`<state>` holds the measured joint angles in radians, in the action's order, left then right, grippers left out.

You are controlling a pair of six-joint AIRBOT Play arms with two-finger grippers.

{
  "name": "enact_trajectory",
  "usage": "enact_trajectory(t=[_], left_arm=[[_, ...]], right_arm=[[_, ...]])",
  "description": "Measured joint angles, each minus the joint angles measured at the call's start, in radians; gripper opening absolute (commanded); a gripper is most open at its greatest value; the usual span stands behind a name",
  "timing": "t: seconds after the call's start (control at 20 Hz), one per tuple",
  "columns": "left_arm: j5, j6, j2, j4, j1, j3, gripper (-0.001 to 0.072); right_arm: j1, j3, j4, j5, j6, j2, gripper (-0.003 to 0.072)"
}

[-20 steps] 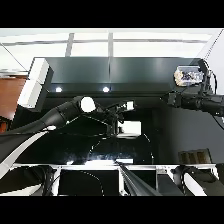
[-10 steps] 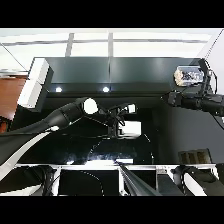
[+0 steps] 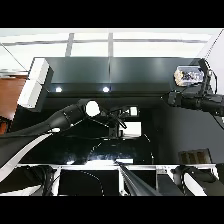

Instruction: Fold the box and place the chain.

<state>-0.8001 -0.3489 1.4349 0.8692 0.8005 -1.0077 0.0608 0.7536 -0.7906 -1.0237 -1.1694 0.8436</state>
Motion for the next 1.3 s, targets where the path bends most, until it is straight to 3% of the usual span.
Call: enact_trajectory(t=[0.75,1.2,1.25,1.3], left_arm=[[0.011,-0.020,0.036,0.031,0.021,0.000,0.0708],[0.081,-0.025,0.078,0.022,0.024,0.000,0.0705],[0.085,-0.025,0.082,0.022,0.027,0.000,0.0682],[0.092,-0.025,0.088,0.022,0.031,0.000,0.0522]], right_arm=[[0.000,0.000,0.000,0.000,0.000,0.000,0.0047],[0.000,0.000,0.000,0.000,0.000,0.000,0.0047],[0.000,0.000,0.000,0.001,0.000,0.000,0.0048],[0.000,0.000,0.000,0.001,0.000,0.000,0.0047]])
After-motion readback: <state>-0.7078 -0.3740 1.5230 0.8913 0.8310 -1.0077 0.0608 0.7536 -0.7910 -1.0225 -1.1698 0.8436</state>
